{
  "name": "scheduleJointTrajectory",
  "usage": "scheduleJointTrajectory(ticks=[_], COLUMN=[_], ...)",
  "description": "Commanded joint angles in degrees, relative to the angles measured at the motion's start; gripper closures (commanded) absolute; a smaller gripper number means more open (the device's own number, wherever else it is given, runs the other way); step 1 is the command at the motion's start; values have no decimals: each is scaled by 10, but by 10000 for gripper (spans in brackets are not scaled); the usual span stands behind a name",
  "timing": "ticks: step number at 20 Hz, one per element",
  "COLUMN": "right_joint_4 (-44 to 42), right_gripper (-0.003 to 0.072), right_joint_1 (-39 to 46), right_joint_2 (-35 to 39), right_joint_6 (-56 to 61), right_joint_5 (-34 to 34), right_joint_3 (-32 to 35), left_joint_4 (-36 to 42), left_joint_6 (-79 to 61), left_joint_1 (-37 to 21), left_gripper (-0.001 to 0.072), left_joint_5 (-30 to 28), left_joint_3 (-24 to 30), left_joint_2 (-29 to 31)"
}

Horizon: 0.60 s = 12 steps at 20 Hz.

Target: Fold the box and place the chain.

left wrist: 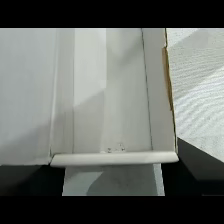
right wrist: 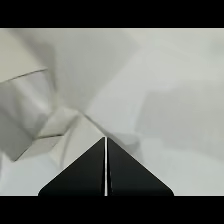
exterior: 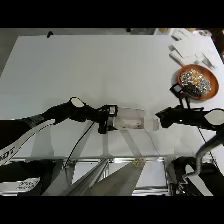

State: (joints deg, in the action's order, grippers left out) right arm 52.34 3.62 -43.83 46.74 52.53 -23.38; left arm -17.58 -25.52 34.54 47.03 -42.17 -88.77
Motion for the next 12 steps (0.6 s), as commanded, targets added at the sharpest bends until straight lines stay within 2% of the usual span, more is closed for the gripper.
scheduleJointTrajectory(ticks=[1, 5, 7, 12], right_joint_4=[34, 23, 10, -82], right_gripper=[669, 669, 669, 669], right_joint_1=[72, 54, 30, -13], right_joint_2=[-48, -150, -180, -191], right_joint_6=[210, 233, 233, 185], right_joint_5=[24, 86, 85, 84], right_joint_3=[-2, -2, 0, 5], left_joint_4=[0, 0, 0, 0], left_joint_6=[0, 0, 0, 0], left_joint_1=[0, 0, 0, 0], left_gripper=[568, 568, 568, 568], left_joint_5=[0, 0, 0, 0], left_joint_3=[0, 0, 0, 0], left_joint_2=[0, 0, 0, 0])
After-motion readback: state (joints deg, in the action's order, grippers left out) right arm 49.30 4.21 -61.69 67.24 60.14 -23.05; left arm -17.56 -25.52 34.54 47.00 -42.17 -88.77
